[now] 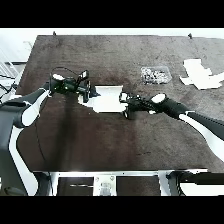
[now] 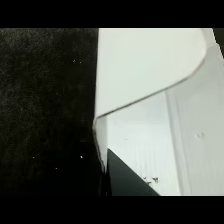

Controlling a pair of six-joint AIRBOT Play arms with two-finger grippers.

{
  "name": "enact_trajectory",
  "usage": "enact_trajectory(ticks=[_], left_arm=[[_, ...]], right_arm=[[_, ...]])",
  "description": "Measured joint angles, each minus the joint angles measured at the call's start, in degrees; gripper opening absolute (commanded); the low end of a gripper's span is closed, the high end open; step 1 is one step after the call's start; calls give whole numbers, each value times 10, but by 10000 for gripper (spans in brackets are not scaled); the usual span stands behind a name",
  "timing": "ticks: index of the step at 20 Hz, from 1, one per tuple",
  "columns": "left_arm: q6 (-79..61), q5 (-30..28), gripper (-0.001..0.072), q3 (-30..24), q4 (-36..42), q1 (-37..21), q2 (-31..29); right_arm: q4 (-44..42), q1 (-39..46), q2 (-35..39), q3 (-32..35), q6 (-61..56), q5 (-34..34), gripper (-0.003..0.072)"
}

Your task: Fold the box and place the chain.

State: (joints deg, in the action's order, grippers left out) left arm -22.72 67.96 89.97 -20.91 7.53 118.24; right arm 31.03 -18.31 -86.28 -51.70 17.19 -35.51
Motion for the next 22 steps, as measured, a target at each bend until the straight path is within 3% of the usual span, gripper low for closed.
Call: enact_trajectory(ticks=[16, 22], left_arm=[[0, 0, 19, 0, 2, 0, 0], [0, 0, 19, 0, 2, 0, 0]], right_arm=[[-9, 39, -6, -57, -6, 3, 638], [-8, 67, -49, -99, -5, -61, 638]])
